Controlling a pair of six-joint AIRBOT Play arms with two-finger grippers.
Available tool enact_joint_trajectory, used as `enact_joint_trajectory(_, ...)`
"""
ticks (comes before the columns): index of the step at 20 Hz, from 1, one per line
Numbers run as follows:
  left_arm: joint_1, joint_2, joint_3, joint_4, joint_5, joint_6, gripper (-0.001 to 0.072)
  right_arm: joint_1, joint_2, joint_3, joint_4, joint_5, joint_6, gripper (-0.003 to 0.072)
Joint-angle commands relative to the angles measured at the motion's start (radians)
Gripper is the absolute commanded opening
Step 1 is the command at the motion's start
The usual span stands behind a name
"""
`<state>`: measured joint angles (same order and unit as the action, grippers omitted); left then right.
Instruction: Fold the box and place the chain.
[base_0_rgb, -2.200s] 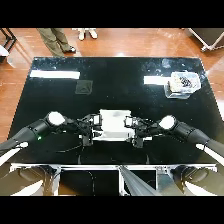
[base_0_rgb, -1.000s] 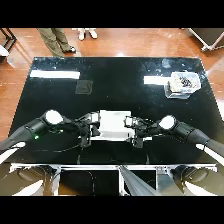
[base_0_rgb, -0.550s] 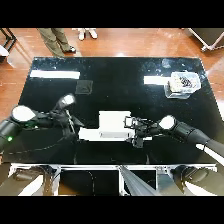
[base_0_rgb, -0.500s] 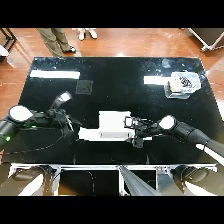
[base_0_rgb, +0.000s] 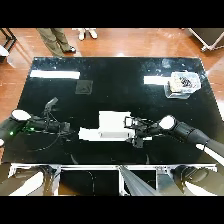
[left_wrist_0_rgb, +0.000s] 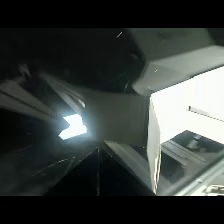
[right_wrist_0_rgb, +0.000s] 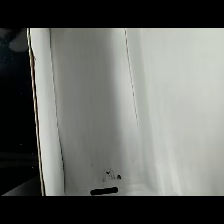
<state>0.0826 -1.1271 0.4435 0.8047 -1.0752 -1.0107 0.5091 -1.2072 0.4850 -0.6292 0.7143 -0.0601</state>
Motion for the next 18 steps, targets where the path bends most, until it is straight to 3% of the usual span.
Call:
enact_joint_trajectory(1,-0.06,-0.101,-0.007,-0.033,0.016,-0.092,0.002,0.0,-0.001,-0.001,0.0,0.0,0.0,0.0331)
enact_joint_trajectory(8,-0.154,-0.151,-0.005,-0.166,0.027,0.047,0.0027,0.0,-0.001,-0.001,0.0,0.0,0.0,0.0331)
enact_joint_trajectory(11,-0.176,-0.151,-0.005,-0.166,0.03,0.047,0.0111,0.0,-0.001,-0.001,0.0,0.0,0.0,0.0331)
enact_joint_trajectory(13,-0.182,-0.151,-0.002,-0.167,0.034,0.047,0.0376,0.0,-0.001,-0.001,0.0,0.0,0.0,0.033)
enact_joint_trajectory(15,-0.181,-0.151,0.013,-0.153,0.014,0.047,0.0523,0.0,-0.001,-0.001,0.0,0.0,0.0,0.0331)
enact_joint_trajectory(16,-0.181,-0.151,0.024,-0.143,-0.004,0.048,0.0568,0.0,-0.001,-0.001,0.0,0.0,0.0,0.0331)
enact_joint_trajectory(18,-0.181,-0.151,0.045,-0.136,-0.037,0.048,0.0573,0.0,-0.001,-0.001,0.0,0.0,0.0,0.0331)
